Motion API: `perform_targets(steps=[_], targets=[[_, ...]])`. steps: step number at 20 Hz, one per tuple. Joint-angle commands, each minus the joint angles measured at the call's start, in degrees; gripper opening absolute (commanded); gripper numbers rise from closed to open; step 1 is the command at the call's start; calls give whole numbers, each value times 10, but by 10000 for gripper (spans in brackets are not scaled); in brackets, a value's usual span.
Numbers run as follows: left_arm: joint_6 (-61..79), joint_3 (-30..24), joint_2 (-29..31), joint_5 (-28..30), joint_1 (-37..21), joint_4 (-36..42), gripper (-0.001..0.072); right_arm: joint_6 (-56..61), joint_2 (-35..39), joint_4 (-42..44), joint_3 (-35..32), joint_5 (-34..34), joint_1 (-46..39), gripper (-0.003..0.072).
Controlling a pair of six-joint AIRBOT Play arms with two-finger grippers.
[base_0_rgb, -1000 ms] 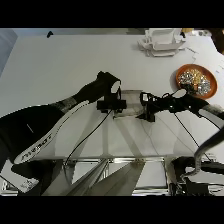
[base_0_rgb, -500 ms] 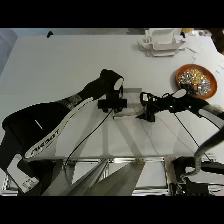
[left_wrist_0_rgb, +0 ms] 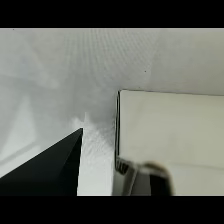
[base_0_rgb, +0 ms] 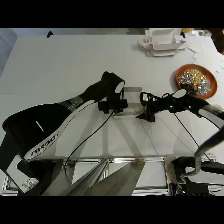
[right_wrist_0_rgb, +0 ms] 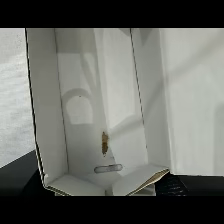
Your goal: Fold the box and place the chain.
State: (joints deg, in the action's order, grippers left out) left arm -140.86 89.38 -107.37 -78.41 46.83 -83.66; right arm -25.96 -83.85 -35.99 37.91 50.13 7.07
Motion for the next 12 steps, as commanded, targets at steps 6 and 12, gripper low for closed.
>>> perform_targets(steps=[6,12], targets=[[41,-33,24,24,0,-7,366,0,0,0,0,0,0,434],[41,-33,21,28,11,-9,65,0,0,0,0,0,0,434]])
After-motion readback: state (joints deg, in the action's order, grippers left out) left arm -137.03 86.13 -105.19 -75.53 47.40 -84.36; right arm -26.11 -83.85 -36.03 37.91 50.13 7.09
